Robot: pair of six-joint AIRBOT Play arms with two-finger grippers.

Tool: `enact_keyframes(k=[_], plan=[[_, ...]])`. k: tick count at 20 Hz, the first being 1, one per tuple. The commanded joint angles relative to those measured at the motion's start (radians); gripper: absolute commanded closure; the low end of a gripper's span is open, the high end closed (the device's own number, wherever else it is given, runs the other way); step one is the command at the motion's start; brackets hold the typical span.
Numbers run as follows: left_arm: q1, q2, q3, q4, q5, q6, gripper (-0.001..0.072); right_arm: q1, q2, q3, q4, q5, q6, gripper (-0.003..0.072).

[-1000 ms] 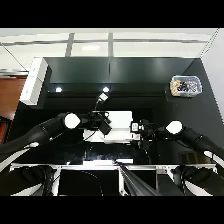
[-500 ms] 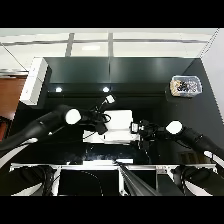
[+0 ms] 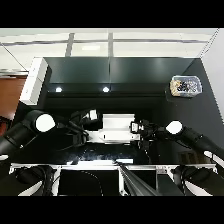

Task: Fold the box and place the chain.

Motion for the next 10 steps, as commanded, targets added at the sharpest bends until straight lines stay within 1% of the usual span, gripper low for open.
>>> enact_keyframes(k=[1, 3, 5, 6, 8, 9, 10], plan=[[-0.017, -0.02, -0.078, -0.056, 0.106, 0.159, 0.0011, 0.0, -0.001, 0.0, 0.0, 0.001, 0.0, 0.0439], [-0.054, -0.062, -0.08, -0.126, 0.181, 0.269, 0.002, 0.0, -0.001, 0.0, 0.0, 0.001, 0.0, 0.0438], [-0.08, -0.101, -0.08, -0.209, 0.247, 0.291, 0.002, 0.0, -0.001, 0.0, 0.0, 0.001, 0.0, 0.0439], [-0.09, -0.12, -0.08, -0.232, 0.257, 0.291, 0.002, 0.0, -0.001, 0.0, 0.0, 0.001, 0.0, 0.0438], [-0.105, -0.14, -0.08, -0.235, 0.259, 0.29, 0.0029, 0.0, -0.001, 0.0, 0.0, 0.001, 0.0, 0.0439], [-0.11, -0.14, -0.08, -0.247, 0.26, 0.29, 0.0112, 0.0, -0.001, 0.0, 0.0, 0.001, 0.0, 0.0439], [-0.111, -0.14, -0.08, -0.268, 0.258, 0.291, 0.0271, 0.0, -0.001, 0.0, 0.0, 0.0, 0.0, 0.0438]])
